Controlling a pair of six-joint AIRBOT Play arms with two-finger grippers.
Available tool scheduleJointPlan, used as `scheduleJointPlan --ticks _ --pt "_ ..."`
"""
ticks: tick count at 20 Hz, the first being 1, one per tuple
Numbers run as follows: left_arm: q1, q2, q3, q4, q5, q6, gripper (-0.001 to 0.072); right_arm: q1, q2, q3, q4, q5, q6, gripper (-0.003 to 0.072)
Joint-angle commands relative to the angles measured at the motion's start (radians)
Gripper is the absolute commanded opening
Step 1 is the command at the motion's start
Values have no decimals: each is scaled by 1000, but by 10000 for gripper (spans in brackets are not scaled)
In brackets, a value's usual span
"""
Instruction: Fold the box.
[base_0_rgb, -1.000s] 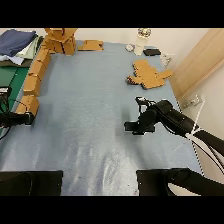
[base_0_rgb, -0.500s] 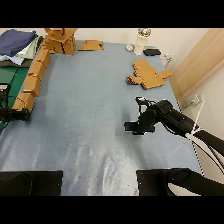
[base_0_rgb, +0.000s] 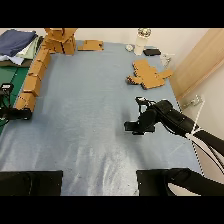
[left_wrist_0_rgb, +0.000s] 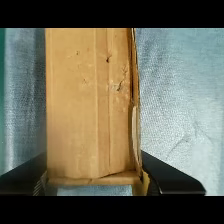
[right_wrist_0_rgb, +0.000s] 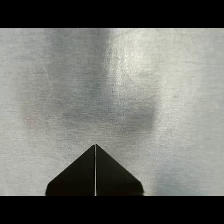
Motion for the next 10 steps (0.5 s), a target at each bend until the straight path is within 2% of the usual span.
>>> scheduleJointPlan --ticks 1,8,9,10 --pt "1 -29 2 -24 7 10 508 0 0 1 0 0 0 4" --pt "1 -32 2 -63 1 26 522 0 0 1 0 0 0 4" --pt "1 -32 2 -63 -1 26 636 0 0 1 0 0 0 3" --pt "1 -32 2 -63 -2 26 674 0 0 1 0 0 0 4"
